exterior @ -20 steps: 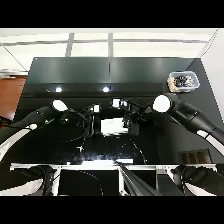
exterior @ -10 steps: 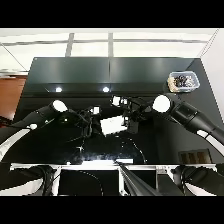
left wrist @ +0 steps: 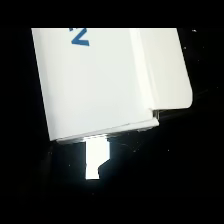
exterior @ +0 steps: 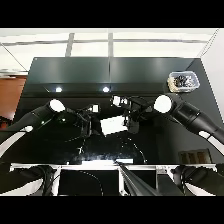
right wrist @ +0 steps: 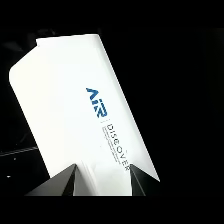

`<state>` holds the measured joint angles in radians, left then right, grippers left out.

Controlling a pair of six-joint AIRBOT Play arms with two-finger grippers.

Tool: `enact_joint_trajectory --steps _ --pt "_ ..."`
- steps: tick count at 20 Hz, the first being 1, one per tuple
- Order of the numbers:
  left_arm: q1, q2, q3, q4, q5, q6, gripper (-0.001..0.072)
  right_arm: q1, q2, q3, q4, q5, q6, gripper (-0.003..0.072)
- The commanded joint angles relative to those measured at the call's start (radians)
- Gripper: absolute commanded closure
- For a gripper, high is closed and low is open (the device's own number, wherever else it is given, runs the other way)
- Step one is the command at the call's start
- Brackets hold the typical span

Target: Fold the box and place the chain.

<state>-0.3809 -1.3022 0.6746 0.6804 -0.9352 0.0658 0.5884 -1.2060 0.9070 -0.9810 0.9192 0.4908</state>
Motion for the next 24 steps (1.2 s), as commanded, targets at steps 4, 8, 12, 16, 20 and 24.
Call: enact_joint_trajectory --steps 4,8,12,16,20,24 --pt "-0.032 0.071 -0.051 0.017 0.034 -0.153 -0.0003 0.0 0.003 0.001 0.001 -0.005 0.003 0.0269" --pt "-0.088 0.07 -0.095 -0.049 0.152 -0.184 -0.0003 0.0 0.002 0.001 0.001 -0.005 0.003 0.027" --pt "-0.154 0.065 -0.1 -0.098 0.3 -0.183 -0.0003 0.0 0.002 0.001 0.001 -0.005 0.003 0.027" --pt "-0.186 0.062 -0.1 -0.097 0.37 -0.182 -0.0002 0.0 0.002 0.001 0.001 -0.004 0.012 0.027" --pt "-0.157 0.062 -0.1 -0.069 0.342 -0.183 0.0001 0.0 0.003 0.001 0.001 -0.003 0.015 0.027" --pt "-0.081 0.062 -0.096 -0.064 0.268 -0.159 0.0001 0.0 0.002 0.0 0.001 -0.002 0.029 0.027"
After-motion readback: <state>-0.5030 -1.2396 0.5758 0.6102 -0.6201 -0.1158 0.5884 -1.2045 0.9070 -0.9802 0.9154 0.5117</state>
